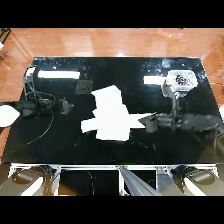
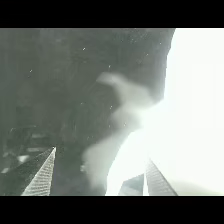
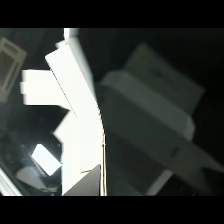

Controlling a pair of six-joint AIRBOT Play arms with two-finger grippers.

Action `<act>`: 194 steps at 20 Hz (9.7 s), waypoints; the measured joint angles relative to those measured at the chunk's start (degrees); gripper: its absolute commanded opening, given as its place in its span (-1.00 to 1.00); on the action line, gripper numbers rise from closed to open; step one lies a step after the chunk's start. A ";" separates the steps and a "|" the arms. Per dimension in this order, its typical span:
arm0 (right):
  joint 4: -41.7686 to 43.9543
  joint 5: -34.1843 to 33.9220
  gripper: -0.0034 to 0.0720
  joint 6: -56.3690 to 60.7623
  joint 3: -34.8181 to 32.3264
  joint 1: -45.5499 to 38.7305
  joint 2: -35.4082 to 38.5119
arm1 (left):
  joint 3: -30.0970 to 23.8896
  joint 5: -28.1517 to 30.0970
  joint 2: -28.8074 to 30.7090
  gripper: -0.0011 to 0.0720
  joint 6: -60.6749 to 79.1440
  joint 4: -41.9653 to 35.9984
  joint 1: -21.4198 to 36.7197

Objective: Fold the box and place the chain.

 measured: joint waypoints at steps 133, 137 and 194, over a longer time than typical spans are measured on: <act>-11.72 4.07 0.93 -46.42 5.14 23.08 -22.10 | -6.88 7.10 -26.12 -0.91 102.90 -29.92 -11.56; -10.32 7.93 0.93 -46.51 5.16 24.02 -23.19 | -6.88 7.10 -26.12 -0.91 102.95 -29.92 -11.56; -18.80 17.59 0.96 -26.73 6.36 26.01 -17.86 | -6.88 7.02 -26.14 -0.91 102.84 -29.94 -11.69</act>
